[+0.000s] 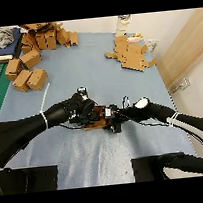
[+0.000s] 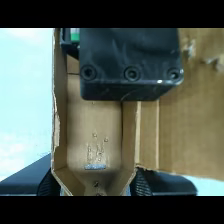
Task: Fold the box.
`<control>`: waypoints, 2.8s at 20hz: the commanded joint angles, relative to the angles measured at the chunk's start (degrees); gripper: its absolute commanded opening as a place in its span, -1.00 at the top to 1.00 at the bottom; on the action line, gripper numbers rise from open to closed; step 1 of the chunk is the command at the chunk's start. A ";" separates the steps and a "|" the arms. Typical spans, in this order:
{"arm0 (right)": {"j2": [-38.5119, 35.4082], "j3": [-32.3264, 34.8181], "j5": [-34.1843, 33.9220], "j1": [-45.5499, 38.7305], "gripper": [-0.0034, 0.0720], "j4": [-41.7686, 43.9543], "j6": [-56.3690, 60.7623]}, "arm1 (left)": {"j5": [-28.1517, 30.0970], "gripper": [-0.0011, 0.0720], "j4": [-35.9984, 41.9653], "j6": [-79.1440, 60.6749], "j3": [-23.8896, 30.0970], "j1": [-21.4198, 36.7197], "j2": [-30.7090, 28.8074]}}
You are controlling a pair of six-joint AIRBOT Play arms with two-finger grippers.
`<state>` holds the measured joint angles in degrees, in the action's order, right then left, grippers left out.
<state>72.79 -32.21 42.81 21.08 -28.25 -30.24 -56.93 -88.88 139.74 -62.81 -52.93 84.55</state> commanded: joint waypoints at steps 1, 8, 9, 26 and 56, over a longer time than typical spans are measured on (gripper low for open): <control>0.04 0.02 0.20 0.07 -0.30 -0.07 -0.07 | -0.87 0.39 0.39 -0.94 -0.02 0.04 0.85; 0.04 0.02 0.20 0.07 -0.30 -0.07 -0.07 | -0.92 0.94 0.57 -1.49 -0.11 0.04 1.36; 0.04 0.02 0.20 0.07 -0.30 -0.07 -0.07 | -0.96 0.94 0.59 -1.73 -0.11 0.04 1.33; 0.04 0.02 0.17 0.07 -0.30 -0.07 -0.07 | -8.83 -0.01 -1.03 -8.07 -3.89 0.15 -3.78; 0.04 0.02 0.22 0.07 -0.30 0.17 0.00 | 2.32 0.95 70.95 -160.74 17.33 43.45 -6.54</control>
<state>72.79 -32.21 43.00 21.12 -28.25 -30.30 -54.94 -26.85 -2.31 -45.45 -9.65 74.32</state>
